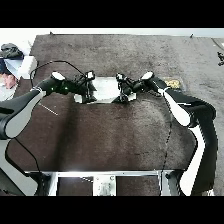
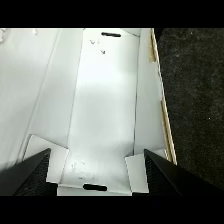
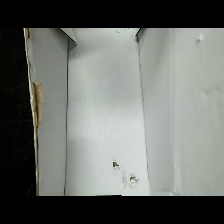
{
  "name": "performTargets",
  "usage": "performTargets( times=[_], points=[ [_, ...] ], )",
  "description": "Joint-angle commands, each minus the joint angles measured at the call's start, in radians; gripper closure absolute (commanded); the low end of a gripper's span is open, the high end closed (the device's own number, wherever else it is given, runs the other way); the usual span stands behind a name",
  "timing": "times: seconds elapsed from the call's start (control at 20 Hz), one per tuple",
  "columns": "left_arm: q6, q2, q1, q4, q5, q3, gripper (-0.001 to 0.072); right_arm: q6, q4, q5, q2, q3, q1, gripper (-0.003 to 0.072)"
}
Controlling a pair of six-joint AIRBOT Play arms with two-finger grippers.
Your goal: Fold the box and place the chain.
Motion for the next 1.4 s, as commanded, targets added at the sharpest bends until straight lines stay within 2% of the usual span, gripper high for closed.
performTargets(
  times=[0.0,0.1,0.15,0.2,0.25,0.3,0.4,0.5,0.7,1.1,1.35],
  points=[
    [-0.018,-0.001,0.000,0.006,0.023,0.000,-0.0010,0.001,0.001,0.000,-0.001,0.000,0.001,0.0420],
    [-0.031,-0.001,0.000,0.006,0.022,0.000,0.0011,0.001,0.001,0.000,-0.001,0.000,0.001,0.0420],
    [-0.038,0.000,0.000,0.007,0.019,0.000,0.0181,0.001,0.001,0.000,-0.001,0.000,0.001,0.0420],
    [-0.038,0.000,0.003,0.010,0.013,0.000,0.0294,0.001,0.001,0.000,-0.001,0.000,0.001,0.0420],
    [-0.039,0.000,0.011,0.011,0.001,0.000,0.0524,0.001,0.001,0.000,-0.001,0.000,0.001,0.0420],
    [-0.042,0.000,0.021,0.013,-0.017,0.001,0.0637,0.001,0.001,0.000,-0.001,0.000,0.001,0.0420],
    [-0.052,0.004,0.054,0.013,-0.075,0.000,0.0696,0.001,0.001,0.000,-0.001,0.000,0.001,0.0420],
    [-0.093,0.018,0.081,0.014,-0.116,0.001,0.0699,0.001,0.001,0.000,-0.001,0.000,0.001,0.0421],
    [-0.261,0.098,0.112,0.096,-0.100,0.000,0.0702,0.001,0.001,0.000,-0.001,0.000,0.001,0.0420],
    [-0.823,0.264,0.224,0.288,-0.087,-0.008,0.0704,0.001,0.001,0.000,-0.001,0.000,0.001,0.0420],
    [-1.051,0.266,0.326,0.303,-0.182,-0.008,0.0701,0.001,0.001,0.000,-0.001,0.000,0.001,0.0420]
  ],
)
